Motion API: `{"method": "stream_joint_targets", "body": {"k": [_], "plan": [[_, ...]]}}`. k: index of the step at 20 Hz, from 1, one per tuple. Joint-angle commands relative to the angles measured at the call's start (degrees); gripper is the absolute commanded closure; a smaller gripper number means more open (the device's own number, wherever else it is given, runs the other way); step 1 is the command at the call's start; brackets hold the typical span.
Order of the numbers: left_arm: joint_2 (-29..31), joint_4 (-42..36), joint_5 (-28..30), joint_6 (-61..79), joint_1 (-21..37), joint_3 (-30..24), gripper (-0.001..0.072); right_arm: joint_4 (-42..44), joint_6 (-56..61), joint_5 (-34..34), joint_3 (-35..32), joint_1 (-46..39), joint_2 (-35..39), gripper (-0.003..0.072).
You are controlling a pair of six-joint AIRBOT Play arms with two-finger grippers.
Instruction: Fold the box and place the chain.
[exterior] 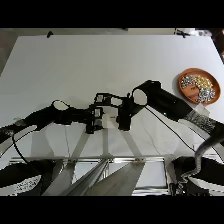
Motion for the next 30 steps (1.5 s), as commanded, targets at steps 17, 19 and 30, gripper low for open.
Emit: {"method": "stream_joint_targets", "body": {"k": [17,19,30], "plan": [[0.04,0.00,0.00,0.00,0.04,0.02,0.0456,-2.89,3.10,-4.22,-0.20,0.07,-0.04,0.0464],[0.04,0.00,0.00,0.00,0.04,0.02,0.0456,-2.95,3.15,-4.22,-0.20,0.09,-0.26,0.0464],[0.04,0.00,0.00,0.00,0.04,0.02,0.0456,-3.02,4.46,-4.33,-0.74,1.90,-0.83,0.0464]]}}
